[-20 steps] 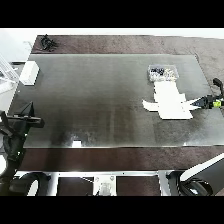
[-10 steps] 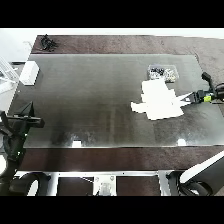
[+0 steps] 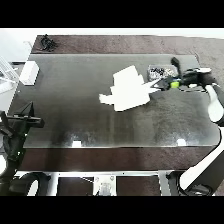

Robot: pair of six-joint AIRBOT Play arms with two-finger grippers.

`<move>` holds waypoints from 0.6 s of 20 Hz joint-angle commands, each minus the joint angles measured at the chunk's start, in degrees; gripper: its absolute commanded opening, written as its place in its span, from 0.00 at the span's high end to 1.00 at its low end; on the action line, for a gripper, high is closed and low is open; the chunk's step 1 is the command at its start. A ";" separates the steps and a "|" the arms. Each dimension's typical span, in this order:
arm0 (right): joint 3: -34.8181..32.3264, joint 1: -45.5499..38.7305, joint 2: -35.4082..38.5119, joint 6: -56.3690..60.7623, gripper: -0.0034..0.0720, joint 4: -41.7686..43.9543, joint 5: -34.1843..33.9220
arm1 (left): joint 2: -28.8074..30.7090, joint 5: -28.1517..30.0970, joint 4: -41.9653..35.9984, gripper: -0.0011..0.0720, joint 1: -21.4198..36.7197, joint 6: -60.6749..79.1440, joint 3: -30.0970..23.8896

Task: Fold the box and place the chain.

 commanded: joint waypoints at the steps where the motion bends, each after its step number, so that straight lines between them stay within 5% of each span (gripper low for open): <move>1: -1.25 8.57 0.37 3.08 0.95 4.61 -10.12 | 0.00 0.02 0.00 0.96 0.00 0.02 0.00; 12: -17.81 16.37 4.83 -0.26 0.95 7.87 -26.60 | 0.00 0.02 0.00 0.96 0.00 0.02 0.04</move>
